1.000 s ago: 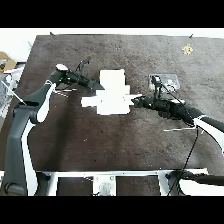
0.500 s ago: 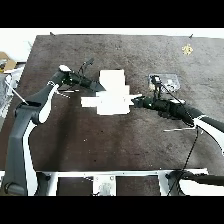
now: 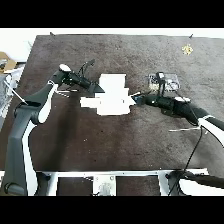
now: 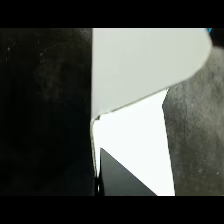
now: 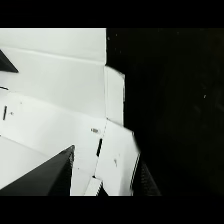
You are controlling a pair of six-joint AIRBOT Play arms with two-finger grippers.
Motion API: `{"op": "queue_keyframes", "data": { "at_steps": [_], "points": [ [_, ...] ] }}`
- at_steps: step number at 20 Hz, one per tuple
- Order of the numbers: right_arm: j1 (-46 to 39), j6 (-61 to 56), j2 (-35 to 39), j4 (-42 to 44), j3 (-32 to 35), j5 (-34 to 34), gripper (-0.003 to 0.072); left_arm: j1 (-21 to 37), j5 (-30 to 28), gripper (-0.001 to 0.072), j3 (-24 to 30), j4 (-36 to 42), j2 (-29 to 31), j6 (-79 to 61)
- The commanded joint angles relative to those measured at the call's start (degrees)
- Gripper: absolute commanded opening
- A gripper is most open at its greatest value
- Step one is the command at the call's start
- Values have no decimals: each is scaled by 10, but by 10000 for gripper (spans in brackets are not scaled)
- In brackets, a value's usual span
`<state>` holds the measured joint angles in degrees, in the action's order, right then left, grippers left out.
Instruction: Fold the box and place the chain.
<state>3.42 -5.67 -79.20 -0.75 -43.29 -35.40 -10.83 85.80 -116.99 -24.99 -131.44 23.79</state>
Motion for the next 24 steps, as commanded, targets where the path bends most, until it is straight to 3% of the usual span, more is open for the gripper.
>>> {"op": "queue_keyframes", "data": {
  "at_steps": [1,10,19,24],
  "points": [
    [-37,-8,17,-23,-28,-74,428,2,-10,10,-1,-3,16,-137],
    [-25,-13,9,-117,-53,-83,427,36,-7,8,12,-5,27,-303],
    [-6,91,2,-115,-54,-51,427,36,-86,5,68,-3,27,-405],
    [-6,161,2,-115,-54,-51,426,36,-93,5,73,-5,25,-408]
  ]
}}
